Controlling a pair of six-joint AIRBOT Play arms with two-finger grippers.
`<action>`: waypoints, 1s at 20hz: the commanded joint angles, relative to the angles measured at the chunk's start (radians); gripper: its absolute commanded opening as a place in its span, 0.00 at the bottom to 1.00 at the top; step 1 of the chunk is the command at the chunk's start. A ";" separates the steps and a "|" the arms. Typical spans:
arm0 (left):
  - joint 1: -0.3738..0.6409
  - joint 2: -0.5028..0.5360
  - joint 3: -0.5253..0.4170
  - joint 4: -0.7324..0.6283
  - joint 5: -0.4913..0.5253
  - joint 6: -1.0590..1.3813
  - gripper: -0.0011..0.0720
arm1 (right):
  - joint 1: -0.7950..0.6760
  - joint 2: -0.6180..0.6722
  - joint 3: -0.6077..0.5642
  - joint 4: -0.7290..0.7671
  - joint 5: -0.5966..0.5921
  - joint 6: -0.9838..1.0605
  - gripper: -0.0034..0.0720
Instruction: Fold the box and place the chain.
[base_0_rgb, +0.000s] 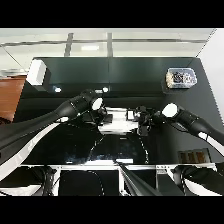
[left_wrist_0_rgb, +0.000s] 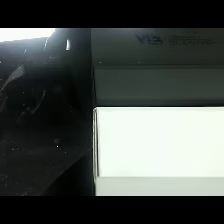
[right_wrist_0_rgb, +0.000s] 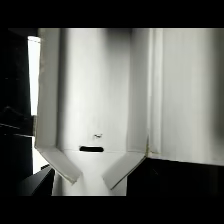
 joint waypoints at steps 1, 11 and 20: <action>0.000 0.000 0.000 -0.001 -0.017 0.000 0.05 | 0.000 0.024 0.001 -0.022 0.021 0.022 1.00; 0.000 -0.001 0.000 -0.004 -0.011 0.000 0.05 | 0.021 -0.008 0.000 0.162 0.041 0.026 0.31; 0.000 -0.001 0.000 -0.004 -0.012 0.000 0.05 | 0.023 -0.047 0.000 0.290 0.007 0.104 0.35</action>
